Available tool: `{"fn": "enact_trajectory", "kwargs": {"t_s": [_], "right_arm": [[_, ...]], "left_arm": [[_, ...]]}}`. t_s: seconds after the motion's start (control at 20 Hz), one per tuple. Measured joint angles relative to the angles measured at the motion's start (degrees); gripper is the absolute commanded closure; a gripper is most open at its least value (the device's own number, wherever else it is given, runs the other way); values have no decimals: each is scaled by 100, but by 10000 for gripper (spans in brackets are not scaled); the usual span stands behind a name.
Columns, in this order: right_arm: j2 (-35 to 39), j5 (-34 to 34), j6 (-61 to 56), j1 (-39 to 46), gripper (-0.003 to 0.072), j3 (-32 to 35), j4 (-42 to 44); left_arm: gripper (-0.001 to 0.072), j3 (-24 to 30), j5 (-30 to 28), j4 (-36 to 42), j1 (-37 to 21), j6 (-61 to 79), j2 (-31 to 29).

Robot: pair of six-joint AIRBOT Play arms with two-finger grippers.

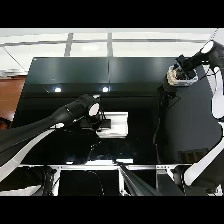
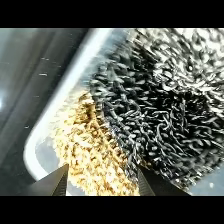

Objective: Fold the box and place the chain.

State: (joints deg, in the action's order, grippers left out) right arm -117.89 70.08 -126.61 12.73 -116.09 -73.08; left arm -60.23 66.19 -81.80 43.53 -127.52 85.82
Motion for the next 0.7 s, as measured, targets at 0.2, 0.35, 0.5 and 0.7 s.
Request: {"fn": "enact_trajectory", "kwargs": {"t_s": [0.2,0.35,0.5,0.7], "right_arm": [[190,114,55,33,204,-11,0],[199,151,-76,-44,205,-11,-7],[107,142,-234,-118,205,-11,0],[-59,136,-339,-166,205,-11,-2]], "left_arm": [[678,0,0,0,0,0,0],[678,0,2,0,0,0,0],[678,2,4,0,0,0,0],[678,0,22,0,0,0,0]]}}
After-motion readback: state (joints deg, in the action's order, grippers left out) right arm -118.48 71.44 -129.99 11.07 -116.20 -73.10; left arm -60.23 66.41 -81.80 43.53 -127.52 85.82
